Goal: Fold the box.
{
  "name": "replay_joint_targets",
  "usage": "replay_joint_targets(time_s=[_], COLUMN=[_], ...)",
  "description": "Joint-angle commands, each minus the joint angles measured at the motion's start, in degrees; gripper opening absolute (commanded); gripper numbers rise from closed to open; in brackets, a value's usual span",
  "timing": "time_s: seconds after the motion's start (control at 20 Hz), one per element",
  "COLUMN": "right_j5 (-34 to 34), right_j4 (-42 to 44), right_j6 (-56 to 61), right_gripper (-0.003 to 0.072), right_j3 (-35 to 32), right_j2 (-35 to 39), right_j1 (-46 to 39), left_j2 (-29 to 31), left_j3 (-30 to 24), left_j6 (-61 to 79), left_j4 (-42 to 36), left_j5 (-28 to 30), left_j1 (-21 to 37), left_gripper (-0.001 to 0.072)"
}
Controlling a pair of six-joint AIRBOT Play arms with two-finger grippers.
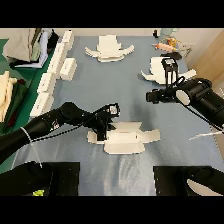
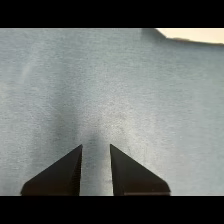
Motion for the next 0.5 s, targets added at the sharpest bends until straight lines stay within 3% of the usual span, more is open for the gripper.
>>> replay_joint_targets(time_s=[0.0,0.1,0.35,0.45], right_j5=[0.37,3.69,23.30,25.75], right_j4=[1.07,2.60,7.65,13.64], right_j6=[0.00,0.00,-0.31,-3.78], right_gripper=[0.0254,0.0006,0.0004,0.0004], right_j3=[-0.02,0.02,-0.02,-1.31], right_j2=[0.00,0.04,4.13,7.72], right_j1=[0.07,0.07,2.49,7.54], left_j2=[-0.04,-0.04,-0.02,-0.04], left_j3=[0.04,0.02,0.00,0.00], left_j6=[-1.86,-1.92,-2.32,-2.32], left_j4=[0.33,0.33,-0.17,-0.24], left_j5=[-0.02,-0.55,-0.50,-0.42], left_j1=[-0.15,-0.13,-0.15,-0.13], left_gripper=[0.0016,0.0016,0.0016,0.0016])
